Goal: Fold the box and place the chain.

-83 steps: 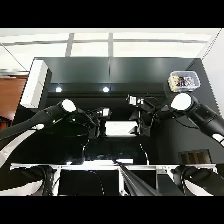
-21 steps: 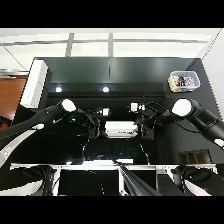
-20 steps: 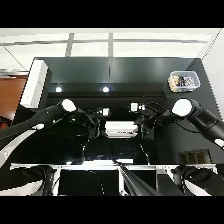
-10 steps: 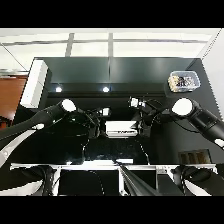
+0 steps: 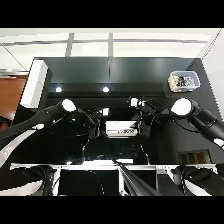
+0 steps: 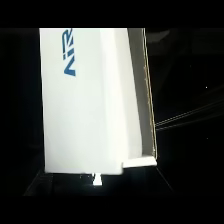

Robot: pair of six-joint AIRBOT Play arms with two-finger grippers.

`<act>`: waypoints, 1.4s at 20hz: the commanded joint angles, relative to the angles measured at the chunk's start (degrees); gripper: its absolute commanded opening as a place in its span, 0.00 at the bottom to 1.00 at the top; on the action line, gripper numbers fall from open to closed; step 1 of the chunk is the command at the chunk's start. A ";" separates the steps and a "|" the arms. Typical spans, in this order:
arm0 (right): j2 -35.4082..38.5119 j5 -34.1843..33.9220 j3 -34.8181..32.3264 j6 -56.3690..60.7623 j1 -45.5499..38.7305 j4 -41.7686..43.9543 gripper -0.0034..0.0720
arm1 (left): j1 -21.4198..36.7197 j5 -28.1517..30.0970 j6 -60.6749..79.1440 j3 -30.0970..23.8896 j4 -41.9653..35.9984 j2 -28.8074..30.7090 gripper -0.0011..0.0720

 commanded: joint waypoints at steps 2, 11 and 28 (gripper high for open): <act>-0.04 0.24 -1.01 -0.02 0.02 -1.49 0.50 | 0.00 0.00 0.04 0.04 0.04 -0.02 0.68; -0.04 2.49 -1.31 -0.02 0.02 -1.51 0.50 | 0.00 0.00 0.04 0.04 0.04 -0.02 0.68; 0.50 3.21 -1.09 0.07 -0.11 -2.12 0.50 | 0.00 0.00 0.04 0.04 0.04 -0.02 0.68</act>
